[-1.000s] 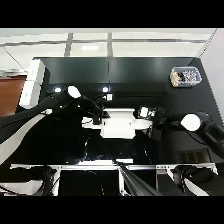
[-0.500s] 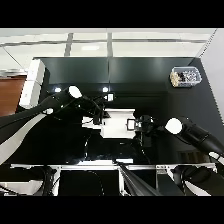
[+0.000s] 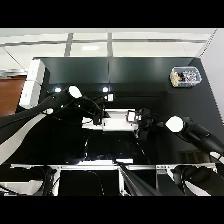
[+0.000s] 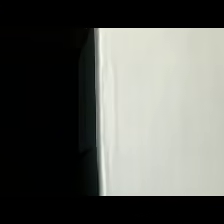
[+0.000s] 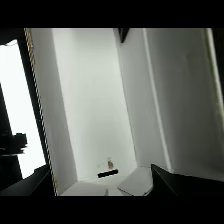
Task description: Fold the box and place the chain.
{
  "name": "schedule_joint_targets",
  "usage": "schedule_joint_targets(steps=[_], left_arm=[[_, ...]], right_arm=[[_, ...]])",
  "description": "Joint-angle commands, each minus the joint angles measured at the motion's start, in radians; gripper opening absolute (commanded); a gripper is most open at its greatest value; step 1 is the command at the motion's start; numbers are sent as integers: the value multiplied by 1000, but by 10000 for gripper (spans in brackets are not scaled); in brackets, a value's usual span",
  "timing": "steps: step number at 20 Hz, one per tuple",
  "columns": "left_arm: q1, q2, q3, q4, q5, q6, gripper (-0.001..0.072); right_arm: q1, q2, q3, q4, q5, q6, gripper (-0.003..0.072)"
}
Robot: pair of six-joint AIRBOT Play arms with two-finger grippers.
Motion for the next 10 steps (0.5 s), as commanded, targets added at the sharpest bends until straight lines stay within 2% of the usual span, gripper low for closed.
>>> schedule_joint_targets(steps=[1,5,7,10], left_arm=[[0,0,1,-1,-5,3,27],[0,0,1,-1,-5,2,27],[0,0,1,-1,-5,2,27],[-1,0,1,-5,-7,2,27]], right_arm=[[-45,6,10,11,4,-19,691],[-109,3,10,72,13,-106,691],[-156,-18,11,161,38,-184,691],[-204,-79,11,353,132,-420,691]])
